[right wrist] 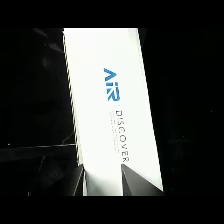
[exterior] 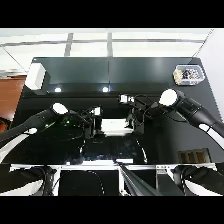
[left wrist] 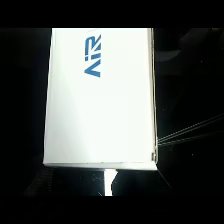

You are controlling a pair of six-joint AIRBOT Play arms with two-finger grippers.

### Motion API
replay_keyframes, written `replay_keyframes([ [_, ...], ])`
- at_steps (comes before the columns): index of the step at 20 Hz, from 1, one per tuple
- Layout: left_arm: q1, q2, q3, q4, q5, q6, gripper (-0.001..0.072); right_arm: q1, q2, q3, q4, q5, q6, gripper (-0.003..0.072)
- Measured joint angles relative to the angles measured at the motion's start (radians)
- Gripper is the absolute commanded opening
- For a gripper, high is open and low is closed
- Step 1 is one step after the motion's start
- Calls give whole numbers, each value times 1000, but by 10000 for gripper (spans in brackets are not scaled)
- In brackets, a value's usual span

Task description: Fold the box and place the chain.

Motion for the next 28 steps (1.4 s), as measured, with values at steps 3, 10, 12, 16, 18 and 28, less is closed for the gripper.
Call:
replay_keyframes([
  [3,0,0,0,0,1,0,394,0,0,0,-9,1,0,277],
  [10,0,0,0,0,1,0,394,12,0,-11,-23,-5,8,277],
  [12,0,0,0,0,1,0,394,16,0,-12,-24,-8,10,277],
  [16,0,0,0,0,1,0,394,21,0,-13,-27,-14,32,276],
  [18,0,0,0,0,1,0,394,21,11,-11,-25,-11,49,276],
  [28,0,0,0,0,0,0,394,-80,110,-59,94,72,520,10],
])
